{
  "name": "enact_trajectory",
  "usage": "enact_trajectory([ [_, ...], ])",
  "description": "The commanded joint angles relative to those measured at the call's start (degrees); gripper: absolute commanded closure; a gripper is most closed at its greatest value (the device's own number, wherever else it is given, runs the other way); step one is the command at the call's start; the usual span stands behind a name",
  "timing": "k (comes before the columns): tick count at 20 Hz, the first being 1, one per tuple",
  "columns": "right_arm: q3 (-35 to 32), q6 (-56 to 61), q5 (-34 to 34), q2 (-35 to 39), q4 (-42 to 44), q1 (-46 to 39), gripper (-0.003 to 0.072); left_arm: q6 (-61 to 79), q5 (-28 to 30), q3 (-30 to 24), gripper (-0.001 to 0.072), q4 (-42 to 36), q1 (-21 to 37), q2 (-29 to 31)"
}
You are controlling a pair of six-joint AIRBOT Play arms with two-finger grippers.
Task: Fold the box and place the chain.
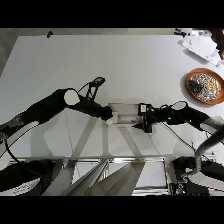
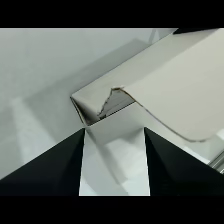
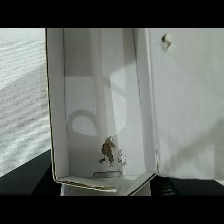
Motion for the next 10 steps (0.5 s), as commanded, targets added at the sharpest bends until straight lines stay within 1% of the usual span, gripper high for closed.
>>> enact_trajectory([
  [1, 0.00, 0.00, 0.04, 0.02, 0.00, 0.00, 0.0384, -8.98, -4.44, 3.23, 0.0284, 7.10, -1.79, -2.40],
  [6, 0.00, 0.00, 0.04, 0.02, 0.02, 0.00, 0.0384, -13.86, -5.11, 4.39, 0.0284, 8.57, -3.37, -2.69],
  [10, 0.00, 0.00, 0.02, 0.02, 0.00, 0.00, 0.0384, -17.18, -5.51, 6.67, 0.0284, 9.07, -5.46, -4.85],
])
